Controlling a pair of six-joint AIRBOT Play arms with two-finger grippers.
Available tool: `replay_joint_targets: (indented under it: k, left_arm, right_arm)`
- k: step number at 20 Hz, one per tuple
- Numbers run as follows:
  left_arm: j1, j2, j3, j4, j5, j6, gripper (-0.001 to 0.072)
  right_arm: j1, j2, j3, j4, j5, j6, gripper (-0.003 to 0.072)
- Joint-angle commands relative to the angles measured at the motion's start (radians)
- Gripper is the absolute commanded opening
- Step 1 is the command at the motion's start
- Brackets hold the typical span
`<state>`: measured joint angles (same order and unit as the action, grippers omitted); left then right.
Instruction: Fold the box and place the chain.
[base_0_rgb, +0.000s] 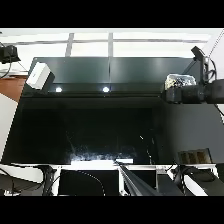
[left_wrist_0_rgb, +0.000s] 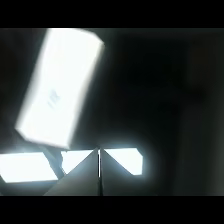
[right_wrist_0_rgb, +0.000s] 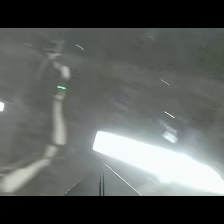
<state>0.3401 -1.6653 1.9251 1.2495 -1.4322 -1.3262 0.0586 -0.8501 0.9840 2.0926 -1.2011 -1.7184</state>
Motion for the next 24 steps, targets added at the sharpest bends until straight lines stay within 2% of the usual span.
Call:
replay_joint_targets:
  k: [1,2,4,6,8,10,12,13,24]
  left_arm:
    - [-0.066,0.141,-0.093,-0.024,-0.174,-0.187,0.0027]
    - [-0.111,0.221,-0.198,-0.027,-0.108,-0.179,0.0028]
    - [-0.226,0.454,-0.51,-0.027,0.122,-0.145,0.0028]
    - [-0.318,0.698,-0.835,-0.016,0.34,-0.049,0.0028]
    - [-0.381,0.909,-1.124,0.012,0.51,-0.038,0.0028]
    - [-0.41,1.054,-1.325,0.027,0.61,-0.038,0.0028]
    - [-0.408,1.124,-1.417,0.03,0.613,-0.038,0.0028]
    - [-0.408,1.137,-1.432,0.035,0.604,-0.038,0.0029]
    - [-0.408,1.136,-1.433,0.043,0.591,-0.038,0.003]
  right_arm:
    - [0.0,0.161,-0.047,-0.292,0.05,0.202,0.0029]
    - [0.0,0.236,-0.12,-0.296,0.146,0.24,0.0028]
    - [0.0,0.345,-0.254,-0.319,0.223,0.249,0.0028]
    - [-0.001,0.384,-0.328,-0.367,0.201,0.25,0.003]
    - [-0.001,0.385,-0.372,-0.384,0.199,0.248,0.0031]
    - [-0.001,0.385,-0.388,-0.409,0.216,0.248,0.0031]
    - [-0.001,0.385,-0.388,-0.415,0.222,0.248,0.0031]
    - [-0.001,0.385,-0.388,-0.415,0.222,0.248,0.0031]
    - [-0.001,0.385,-0.388,-0.415,0.222,0.248,0.0031]
